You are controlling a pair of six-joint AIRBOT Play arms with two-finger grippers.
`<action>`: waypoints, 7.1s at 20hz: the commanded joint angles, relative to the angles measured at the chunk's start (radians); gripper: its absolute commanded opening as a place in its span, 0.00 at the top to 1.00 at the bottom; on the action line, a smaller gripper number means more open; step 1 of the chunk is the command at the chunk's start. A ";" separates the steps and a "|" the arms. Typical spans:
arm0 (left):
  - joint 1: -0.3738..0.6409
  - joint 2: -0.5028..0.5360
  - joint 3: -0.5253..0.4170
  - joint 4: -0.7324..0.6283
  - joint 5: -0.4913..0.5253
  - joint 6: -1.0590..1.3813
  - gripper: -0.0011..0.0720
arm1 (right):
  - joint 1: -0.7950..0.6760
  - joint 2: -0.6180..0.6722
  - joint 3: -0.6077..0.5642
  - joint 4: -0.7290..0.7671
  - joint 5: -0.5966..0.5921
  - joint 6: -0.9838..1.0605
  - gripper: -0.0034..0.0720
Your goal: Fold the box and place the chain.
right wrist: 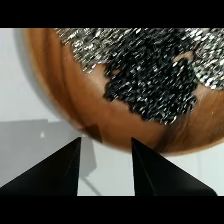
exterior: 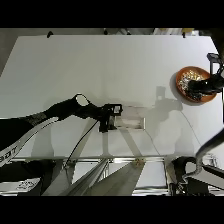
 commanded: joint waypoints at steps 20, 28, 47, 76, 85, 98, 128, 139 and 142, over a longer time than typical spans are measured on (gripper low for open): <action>0.000 0.000 0.000 0.000 0.000 0.000 0.64 | -0.045 -0.205 0.002 -0.004 -0.258 0.012 0.67; 0.000 0.000 0.000 0.000 0.000 0.000 0.64 | -0.045 -0.192 0.002 -0.011 -0.242 0.036 0.94; 0.000 0.000 0.000 0.000 0.000 0.000 0.64 | -0.045 0.037 0.000 -0.007 -0.037 -0.090 0.56; 0.000 0.000 0.000 0.000 0.000 0.000 0.64 | -0.196 -0.169 0.000 0.087 -0.124 -0.098 0.94; 0.000 0.000 0.000 0.000 0.000 0.000 0.64 | -0.195 0.270 0.000 0.291 0.021 -0.195 0.94; 0.000 0.000 0.000 0.000 0.000 0.000 0.64 | 0.053 0.772 0.000 0.478 0.329 -0.237 0.94; 0.000 0.000 0.000 0.000 0.000 0.000 0.64 | 0.683 0.481 -0.189 0.590 0.122 -0.283 0.94; 0.000 0.000 0.000 0.000 0.000 0.000 0.64 | 0.683 0.290 -0.347 0.602 0.060 -0.335 0.93; 0.000 0.000 0.000 0.000 0.000 0.000 0.64 | 0.683 0.278 -0.349 0.612 0.093 -0.333 0.74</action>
